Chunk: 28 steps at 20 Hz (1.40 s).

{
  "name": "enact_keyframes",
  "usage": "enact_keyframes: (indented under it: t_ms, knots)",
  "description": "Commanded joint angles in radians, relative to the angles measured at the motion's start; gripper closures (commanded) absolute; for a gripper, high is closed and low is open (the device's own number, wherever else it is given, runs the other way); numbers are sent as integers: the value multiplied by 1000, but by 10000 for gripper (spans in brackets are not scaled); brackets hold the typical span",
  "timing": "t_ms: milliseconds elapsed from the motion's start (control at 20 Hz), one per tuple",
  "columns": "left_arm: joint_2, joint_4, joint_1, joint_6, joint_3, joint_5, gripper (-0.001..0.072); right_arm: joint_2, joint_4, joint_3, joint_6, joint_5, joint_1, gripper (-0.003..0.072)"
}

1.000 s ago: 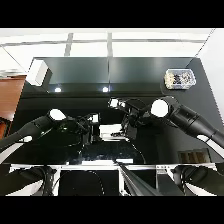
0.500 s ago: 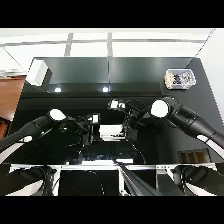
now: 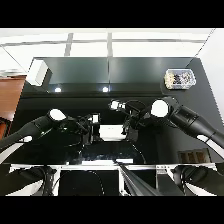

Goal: Fold the box and place the chain.

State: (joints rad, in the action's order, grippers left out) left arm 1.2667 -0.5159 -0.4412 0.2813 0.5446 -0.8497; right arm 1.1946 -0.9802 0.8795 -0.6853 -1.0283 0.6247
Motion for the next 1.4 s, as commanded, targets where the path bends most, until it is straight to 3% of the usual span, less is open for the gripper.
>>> enact_keyframes:
  t_ms: [0, 250, 450, 750, 900, 950, 1000, 1100, 1250, 1350]
  knots:
    - [0, 0, 0, -1, 0, 1, 425, 1, 2, -1, 0, -23, 1, 350]
    - [0, 0, 0, -1, 0, 1, 425, 2, 4, -28, 0, 29, 1, 351]
    - [0, 0, 0, -1, 0, 1, 425, 3, 2, -39, -19, 2, 0, 351]
    - [0, 0, 0, -1, 0, 0, 425, -58, -19, -7, -254, -104, -34, 351]
    - [0, 0, 0, -1, 0, 1, 424, -99, -48, -16, -442, -248, -138, 353]
    - [0, 0, 0, -1, 0, 2, 424, -99, -47, -36, -476, -285, -168, 416]
    - [0, 0, 0, -1, 0, 2, 425, -99, -9, -69, -486, -294, -189, 636]
    - [0, 0, 0, -1, 0, 3, 425, -99, 186, -154, -483, -225, -199, 669]
    - [0, 1, 0, -1, 0, 2, 425, -98, 625, -286, -331, -39, -193, 677]
    - [0, 1, 0, -1, 0, 2, 425, -92, 702, -327, -325, 82, -185, 676]
